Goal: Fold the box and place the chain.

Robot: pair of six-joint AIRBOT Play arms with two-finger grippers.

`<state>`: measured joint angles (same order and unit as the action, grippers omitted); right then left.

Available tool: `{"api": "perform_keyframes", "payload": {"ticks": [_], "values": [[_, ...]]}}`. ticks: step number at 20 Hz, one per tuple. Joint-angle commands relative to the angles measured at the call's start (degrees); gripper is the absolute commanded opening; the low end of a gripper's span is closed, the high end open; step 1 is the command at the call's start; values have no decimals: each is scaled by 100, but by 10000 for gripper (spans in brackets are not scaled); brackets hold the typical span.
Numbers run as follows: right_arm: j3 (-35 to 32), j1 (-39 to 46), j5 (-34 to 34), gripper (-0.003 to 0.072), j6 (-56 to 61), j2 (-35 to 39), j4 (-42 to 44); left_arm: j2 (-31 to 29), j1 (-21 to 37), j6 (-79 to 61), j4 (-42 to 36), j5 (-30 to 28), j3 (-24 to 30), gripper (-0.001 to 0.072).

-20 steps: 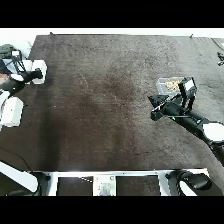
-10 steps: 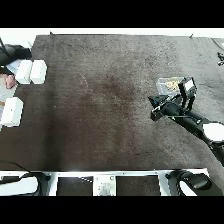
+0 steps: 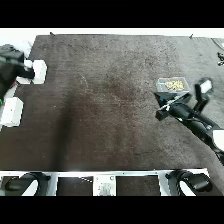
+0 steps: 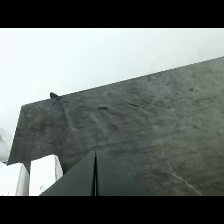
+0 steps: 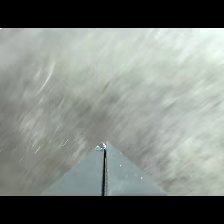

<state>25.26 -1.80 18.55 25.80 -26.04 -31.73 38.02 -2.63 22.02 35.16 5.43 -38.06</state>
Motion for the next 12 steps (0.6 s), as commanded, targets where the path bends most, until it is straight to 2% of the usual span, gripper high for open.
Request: {"api": "perform_keyframes", "payload": {"ticks": [1,7,9,12], "values": [[-494,-4,-769,-18,-4,986,4,-1325,-568,-149,-22,-452,1379,5],[-1362,-4,-907,-17,-7,1974,2,-3195,-767,-98,-26,-422,2931,7],[-1419,-4,-962,-17,-9,2026,-190,-3412,-767,-98,-26,-264,3073,11],[-1419,-4,-960,-17,-7,2026,-402,-3414,-767,-96,-26,-98,3073,12]]}}
